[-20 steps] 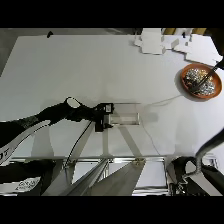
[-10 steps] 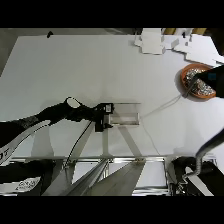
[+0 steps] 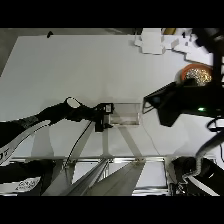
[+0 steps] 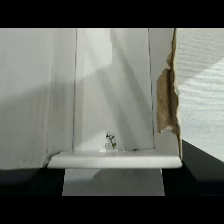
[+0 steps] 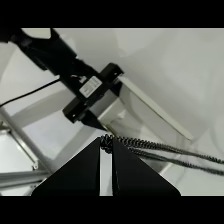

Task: Fold the box and place the chain.

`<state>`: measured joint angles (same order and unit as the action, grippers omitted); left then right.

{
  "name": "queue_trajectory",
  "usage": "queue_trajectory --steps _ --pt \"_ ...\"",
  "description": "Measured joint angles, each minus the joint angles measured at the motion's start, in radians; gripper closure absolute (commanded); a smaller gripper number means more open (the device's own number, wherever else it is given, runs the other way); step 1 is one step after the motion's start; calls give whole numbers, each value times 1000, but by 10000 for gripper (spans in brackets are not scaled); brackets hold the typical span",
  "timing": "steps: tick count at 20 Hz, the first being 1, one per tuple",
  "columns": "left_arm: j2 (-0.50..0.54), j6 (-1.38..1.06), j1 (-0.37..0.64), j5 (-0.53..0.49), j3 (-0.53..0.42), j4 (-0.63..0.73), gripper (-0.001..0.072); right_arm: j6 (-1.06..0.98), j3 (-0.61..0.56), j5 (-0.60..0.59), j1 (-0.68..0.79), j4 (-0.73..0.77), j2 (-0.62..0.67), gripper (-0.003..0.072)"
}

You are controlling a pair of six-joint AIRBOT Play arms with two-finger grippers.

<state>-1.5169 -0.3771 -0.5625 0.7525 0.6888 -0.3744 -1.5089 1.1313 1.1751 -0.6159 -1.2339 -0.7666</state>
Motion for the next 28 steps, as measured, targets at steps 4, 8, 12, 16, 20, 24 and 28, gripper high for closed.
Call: queue_trajectory --steps 4,8,12,16,20,24,28 --pt "0 0 0 0 0 0 557 -6 -84 -93 -86 -26 -92 669" --pt "0 0 0 0 0 0 557 -10 -131 -144 -113 -38 -186 669" --pt "0 0 0 0 0 0 557 -10 -161 -166 -127 -43 -280 669" --pt "0 0 0 0 0 0 557 -10 -206 -196 -154 -44 -348 668" --pt "0 0 0 0 0 0 557 -10 -232 -226 -166 -45 -386 518" --pt "0 0 0 0 0 0 557 -13 -226 -228 -158 -45 -380 513" --pt "0 0 0 0 0 0 557 -13 -188 -133 -85 -76 -308 659"
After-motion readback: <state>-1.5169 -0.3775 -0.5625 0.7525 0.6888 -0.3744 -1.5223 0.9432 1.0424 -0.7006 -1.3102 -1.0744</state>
